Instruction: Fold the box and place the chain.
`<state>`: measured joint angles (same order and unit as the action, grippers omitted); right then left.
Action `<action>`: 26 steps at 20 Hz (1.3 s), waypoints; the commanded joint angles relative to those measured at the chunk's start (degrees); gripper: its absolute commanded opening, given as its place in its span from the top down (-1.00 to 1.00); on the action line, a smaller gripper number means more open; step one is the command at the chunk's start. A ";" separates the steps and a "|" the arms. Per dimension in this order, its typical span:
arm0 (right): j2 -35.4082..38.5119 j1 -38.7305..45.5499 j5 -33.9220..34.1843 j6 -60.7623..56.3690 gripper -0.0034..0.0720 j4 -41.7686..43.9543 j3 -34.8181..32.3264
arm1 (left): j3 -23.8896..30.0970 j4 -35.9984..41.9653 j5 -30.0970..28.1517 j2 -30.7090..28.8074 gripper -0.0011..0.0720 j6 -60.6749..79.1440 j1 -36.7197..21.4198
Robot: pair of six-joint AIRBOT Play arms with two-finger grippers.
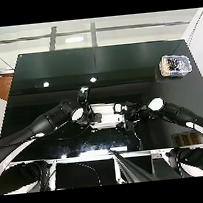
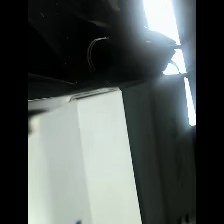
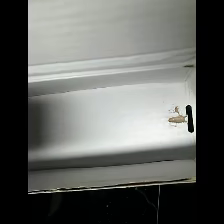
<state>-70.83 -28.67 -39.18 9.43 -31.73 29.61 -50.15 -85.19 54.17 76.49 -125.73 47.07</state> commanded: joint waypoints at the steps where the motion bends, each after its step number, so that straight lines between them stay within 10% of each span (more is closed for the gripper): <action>1: -0.04 -0.07 -0.04 0.00 -0.36 0.00 0.02 | -0.50 -0.26 1.86 0.90 0.32 -2.47 0.00; 19: -0.04 -0.07 -0.02 0.00 -0.36 0.00 0.02 | -5.90 1.70 5.11 6.27 0.39 -5.05 0.13; 23: -0.04 -0.07 -0.02 0.00 -0.36 0.00 0.02 | -5.92 1.36 5.27 6.27 0.90 -5.03 0.26; 26: -0.04 -0.07 -0.02 0.00 -0.36 0.00 0.02 | -5.92 1.25 5.33 6.27 0.90 -5.03 0.26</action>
